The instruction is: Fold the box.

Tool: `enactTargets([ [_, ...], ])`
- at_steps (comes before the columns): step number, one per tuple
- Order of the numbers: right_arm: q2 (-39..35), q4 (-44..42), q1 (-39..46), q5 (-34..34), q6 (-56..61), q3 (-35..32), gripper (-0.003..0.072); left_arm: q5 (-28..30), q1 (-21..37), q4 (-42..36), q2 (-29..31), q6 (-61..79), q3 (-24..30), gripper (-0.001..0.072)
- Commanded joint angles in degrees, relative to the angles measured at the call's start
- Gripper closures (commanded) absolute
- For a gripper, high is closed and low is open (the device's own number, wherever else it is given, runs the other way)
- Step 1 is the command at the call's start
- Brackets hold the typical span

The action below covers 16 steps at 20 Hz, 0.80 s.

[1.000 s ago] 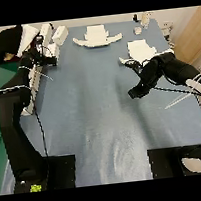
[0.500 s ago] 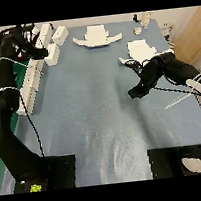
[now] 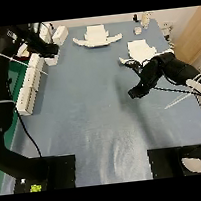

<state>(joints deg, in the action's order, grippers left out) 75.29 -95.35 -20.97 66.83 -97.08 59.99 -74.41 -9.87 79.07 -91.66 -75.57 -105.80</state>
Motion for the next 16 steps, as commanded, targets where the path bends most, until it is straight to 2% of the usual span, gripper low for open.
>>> enactTargets([
  [1, 0.00, 0.00, 0.04, 0.00, 0.00, 0.07, 0.0684, 1.05, -10.84, 3.58, 7.13, -4.68, 10.95, 0.0701],
  [5, 0.00, 0.00, 0.04, -0.02, 0.00, 0.07, 0.0684, 5.11, -22.03, 8.76, 14.88, -12.09, 24.92, 0.0701],
  [10, 0.00, -0.02, 0.04, -0.02, 0.00, 0.07, 0.0684, 11.69, -29.49, 9.70, 21.99, -21.46, 39.34, 0.0697],
  [13, 0.00, -0.02, 0.04, 0.00, 0.00, 0.07, 0.0684, 11.65, -29.92, 9.46, 22.08, -21.94, 42.86, 0.0695],
  [16, 0.00, -0.02, 0.04, -0.02, 0.00, 0.07, 0.0684, 11.45, -29.92, 9.46, 21.64, -21.94, 43.15, 0.0695],
])
